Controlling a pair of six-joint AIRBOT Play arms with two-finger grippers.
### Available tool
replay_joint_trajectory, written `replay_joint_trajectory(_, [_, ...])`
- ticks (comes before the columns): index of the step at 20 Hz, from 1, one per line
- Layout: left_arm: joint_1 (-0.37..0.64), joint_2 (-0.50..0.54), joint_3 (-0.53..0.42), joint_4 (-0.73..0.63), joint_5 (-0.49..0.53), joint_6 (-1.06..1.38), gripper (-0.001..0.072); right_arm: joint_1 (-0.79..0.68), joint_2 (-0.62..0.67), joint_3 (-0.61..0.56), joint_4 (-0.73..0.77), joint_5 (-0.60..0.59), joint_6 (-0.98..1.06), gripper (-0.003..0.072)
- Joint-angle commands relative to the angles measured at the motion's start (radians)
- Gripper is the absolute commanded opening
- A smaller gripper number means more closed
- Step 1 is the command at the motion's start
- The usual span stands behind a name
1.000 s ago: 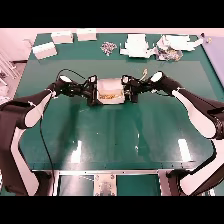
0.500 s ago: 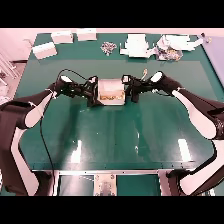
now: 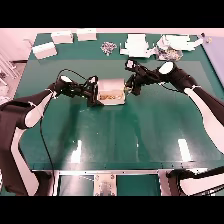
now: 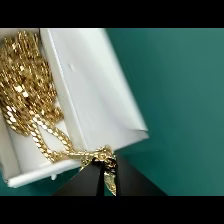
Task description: Fold the box and place the chain.
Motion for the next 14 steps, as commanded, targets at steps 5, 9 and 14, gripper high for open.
replay_joint_trajectory(5, [0.0,0.0,0.0,0.0,0.0,0.0,0.063,0.063,0.123,0.0,-0.185,0.027,0.237,0.0007])
replay_joint_trajectory(9, [0.0,0.0,0.0,0.0,0.0,0.0,0.063,0.134,0.198,0.0,-0.217,0.025,0.281,0.0007])
replay_joint_trajectory(14, [0.0,0.0,0.0,0.0,0.0,0.0,0.0629,0.234,0.261,0.001,-0.212,-0.092,0.299,0.0007])
